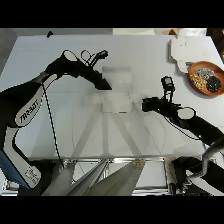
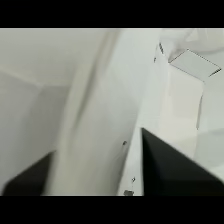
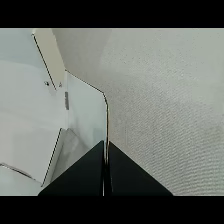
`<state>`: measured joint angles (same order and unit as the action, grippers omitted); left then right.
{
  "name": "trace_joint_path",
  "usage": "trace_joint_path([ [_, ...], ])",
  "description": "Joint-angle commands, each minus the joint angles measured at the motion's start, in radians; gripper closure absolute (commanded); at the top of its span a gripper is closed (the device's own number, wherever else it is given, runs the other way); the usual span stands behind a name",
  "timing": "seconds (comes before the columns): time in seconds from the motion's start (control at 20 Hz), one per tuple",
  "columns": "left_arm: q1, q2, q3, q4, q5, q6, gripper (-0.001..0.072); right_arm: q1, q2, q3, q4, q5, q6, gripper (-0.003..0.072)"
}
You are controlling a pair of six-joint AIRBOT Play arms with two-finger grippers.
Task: Fold the box and place the chain.
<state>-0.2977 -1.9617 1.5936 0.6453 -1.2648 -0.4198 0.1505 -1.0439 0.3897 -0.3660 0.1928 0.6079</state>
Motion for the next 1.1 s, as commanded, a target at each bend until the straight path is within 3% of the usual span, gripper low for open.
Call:
trace_joint_path([
  [0.0, -0.002, -0.006, 0.001, -0.003, 0.006, 0.063, 0.0529, 0.001, 0.000, 0.000, 0.000, 0.000, 0.000, 0.0674],
  [0.1, -0.002, -0.006, 0.001, -0.002, 0.008, 0.063, 0.0699, 0.001, 0.000, 0.000, 0.000, 0.000, 0.000, 0.0674],
  [1.05, -0.003, -0.005, 0.001, -0.002, 0.011, 0.060, 0.0697, 0.001, 0.000, 0.000, 0.000, 0.000, 0.000, 0.0673],
])
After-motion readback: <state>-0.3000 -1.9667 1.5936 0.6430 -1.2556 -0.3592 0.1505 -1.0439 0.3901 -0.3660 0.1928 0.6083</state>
